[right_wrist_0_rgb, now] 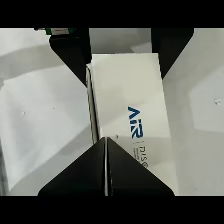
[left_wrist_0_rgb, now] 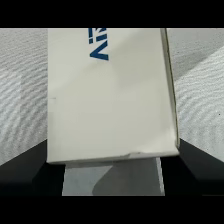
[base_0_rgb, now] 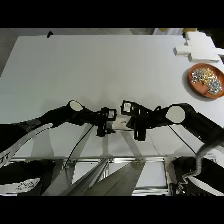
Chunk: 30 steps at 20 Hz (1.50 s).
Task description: Fold the box and place the chain.
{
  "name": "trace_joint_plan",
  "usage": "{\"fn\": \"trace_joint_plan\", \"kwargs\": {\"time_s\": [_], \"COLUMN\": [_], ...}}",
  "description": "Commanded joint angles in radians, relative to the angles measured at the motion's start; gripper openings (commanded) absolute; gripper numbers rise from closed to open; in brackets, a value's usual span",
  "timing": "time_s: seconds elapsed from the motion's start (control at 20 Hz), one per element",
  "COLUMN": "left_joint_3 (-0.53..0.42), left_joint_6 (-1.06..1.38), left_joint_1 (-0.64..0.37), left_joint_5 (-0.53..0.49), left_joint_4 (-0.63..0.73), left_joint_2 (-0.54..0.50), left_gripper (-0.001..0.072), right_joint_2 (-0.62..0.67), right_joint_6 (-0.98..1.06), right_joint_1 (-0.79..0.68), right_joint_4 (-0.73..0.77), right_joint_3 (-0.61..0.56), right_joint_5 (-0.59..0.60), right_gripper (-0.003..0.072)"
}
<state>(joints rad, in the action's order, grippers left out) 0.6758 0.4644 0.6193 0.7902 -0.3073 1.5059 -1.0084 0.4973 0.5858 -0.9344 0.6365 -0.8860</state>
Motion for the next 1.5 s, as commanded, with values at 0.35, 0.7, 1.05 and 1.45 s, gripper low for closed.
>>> {"fn": "trace_joint_plan", "kwargs": {"time_s": [0.35, 0.7, 1.05, 1.45], "left_joint_3": [0.0, 0.0, 0.0, 0.0], "left_joint_6": [0.0, 0.0, 0.0, 0.0], "left_joint_1": [-0.001, -0.001, -0.001, -0.001], "left_joint_5": [-0.001, -0.001, -0.001, -0.001], "left_joint_4": [0.0, 0.0, 0.0, 0.0], "left_joint_2": [-0.001, -0.001, -0.001, -0.001], "left_gripper": [0.0272, 0.0272, 0.0272, 0.0272], "right_joint_2": [-0.011, -0.103, -0.103, 0.014], "right_joint_6": [0.029, 0.03, 0.029, 0.136], "right_joint_1": [0.0, 0.0, 0.0, -0.03], "right_joint_4": [-0.039, -0.036, -0.041, -0.052], "right_joint_3": [-0.001, -0.008, -0.031, 0.021], "right_joint_5": [-0.041, -0.049, -0.034, -0.014], "right_gripper": [0.002, 0.002, 0.002, 0.002]}}
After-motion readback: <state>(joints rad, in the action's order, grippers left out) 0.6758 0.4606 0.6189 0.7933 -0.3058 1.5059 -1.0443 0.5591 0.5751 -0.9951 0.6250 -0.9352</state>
